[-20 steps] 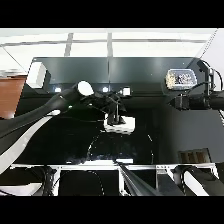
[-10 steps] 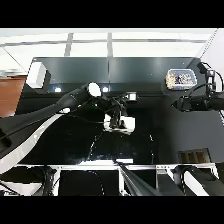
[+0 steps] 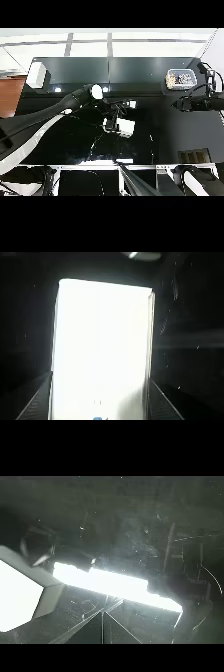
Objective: Fold the box and place the chain.
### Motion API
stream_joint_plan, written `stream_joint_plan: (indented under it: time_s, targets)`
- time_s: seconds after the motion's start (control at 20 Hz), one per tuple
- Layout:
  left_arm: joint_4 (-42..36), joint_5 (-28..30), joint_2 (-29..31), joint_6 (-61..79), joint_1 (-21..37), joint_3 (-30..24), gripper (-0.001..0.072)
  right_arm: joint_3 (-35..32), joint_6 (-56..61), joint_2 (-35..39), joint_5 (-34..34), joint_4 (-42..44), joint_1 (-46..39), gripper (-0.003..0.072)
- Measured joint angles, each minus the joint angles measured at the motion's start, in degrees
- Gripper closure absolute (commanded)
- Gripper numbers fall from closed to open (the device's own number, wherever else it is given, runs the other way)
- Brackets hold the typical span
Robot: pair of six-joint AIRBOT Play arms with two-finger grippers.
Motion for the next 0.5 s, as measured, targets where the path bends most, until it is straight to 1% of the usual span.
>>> stream_joint_plan:
  time_s: [0.05, 0.1, 0.15, 0.2, 0.3, 0.4, 0.45, 0.5]
  targets:
    - [1.81, 0.46, -0.02, -0.50, -0.42, 0.00, 0.0134, 0.00, 0.00, 0.00, -0.04, 0.00, 0.02, 0.0666]
    - [3.41, 1.11, -0.02, -1.09, -0.87, 0.00, 0.0287, 0.00, 0.00, 0.00, -0.13, 0.00, 0.00, 0.0666]
    - [4.96, 1.79, 0.13, -2.16, -1.44, 0.04, 0.0312, 0.00, 0.00, 0.00, -0.20, 0.00, 0.00, 0.0667]
    - [6.23, 2.56, 0.39, -3.34, -1.90, 0.04, 0.0354, 0.00, 0.00, 0.00, -0.24, 0.00, 0.00, 0.0667]
    - [9.44, 4.09, 2.25, -7.50, -2.21, 0.07, 0.0356, 0.00, 0.00, 0.00, -0.44, 0.00, 0.02, 0.0667]
    - [12.57, 4.02, 6.29, -13.90, -0.92, 0.22, 0.0358, 0.00, 0.00, 0.02, -0.52, 0.02, 0.00, 0.0666]
    - [14.84, 2.99, 8.79, -17.51, 0.31, 0.24, 0.0359, 0.00, 0.00, 0.02, -0.55, 0.02, 0.00, 0.0666]
    - [17.20, 0.48, 11.78, -21.99, 2.27, 0.24, 0.0358, 0.00, 0.00, 0.02, -0.66, 0.02, 0.00, 0.0666]
